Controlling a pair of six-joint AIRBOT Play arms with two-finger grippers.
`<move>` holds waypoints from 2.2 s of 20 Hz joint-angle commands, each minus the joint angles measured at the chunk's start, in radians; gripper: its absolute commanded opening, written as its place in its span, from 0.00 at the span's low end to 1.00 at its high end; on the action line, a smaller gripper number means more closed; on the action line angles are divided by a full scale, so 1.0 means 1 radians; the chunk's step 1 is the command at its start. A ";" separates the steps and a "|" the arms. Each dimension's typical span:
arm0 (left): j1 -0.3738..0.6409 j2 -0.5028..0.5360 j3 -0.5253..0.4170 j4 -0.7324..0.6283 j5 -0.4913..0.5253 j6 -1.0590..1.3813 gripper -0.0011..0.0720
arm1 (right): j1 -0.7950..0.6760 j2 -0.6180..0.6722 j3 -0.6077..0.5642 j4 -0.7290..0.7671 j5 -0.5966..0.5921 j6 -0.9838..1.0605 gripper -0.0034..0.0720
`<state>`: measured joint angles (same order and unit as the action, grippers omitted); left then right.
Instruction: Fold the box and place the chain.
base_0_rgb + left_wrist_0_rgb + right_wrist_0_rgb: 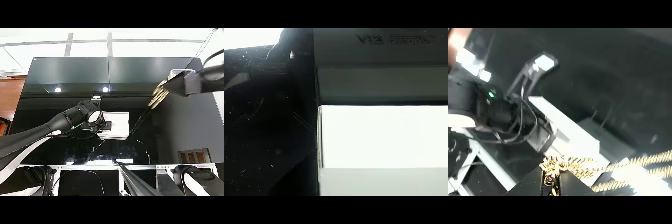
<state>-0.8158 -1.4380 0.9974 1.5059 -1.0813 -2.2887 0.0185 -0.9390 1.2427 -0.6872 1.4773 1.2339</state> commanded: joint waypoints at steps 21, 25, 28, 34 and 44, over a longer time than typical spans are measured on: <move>0.000 0.001 0.001 0.000 0.000 0.000 0.06 | 0.357 -0.131 -0.203 0.069 -0.244 -0.004 0.06; 0.000 0.001 0.001 0.000 0.000 0.000 0.06 | 0.406 -0.154 -0.238 0.064 -0.294 -0.004 0.07; 0.000 0.001 0.001 0.000 -0.001 0.000 0.06 | 0.420 -0.198 -0.283 0.051 -0.343 0.002 0.07; 0.000 0.001 0.001 0.000 0.000 0.000 0.06 | 0.364 -0.222 -0.291 0.017 -0.310 0.001 0.42; 0.000 0.001 0.001 0.000 0.000 0.000 0.06 | -0.080 -0.163 -0.422 -0.631 -0.750 0.351 0.85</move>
<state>-0.8158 -1.4380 0.9974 1.5055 -1.0817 -2.2890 0.0250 -1.1004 0.8898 -1.0874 1.0214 1.3777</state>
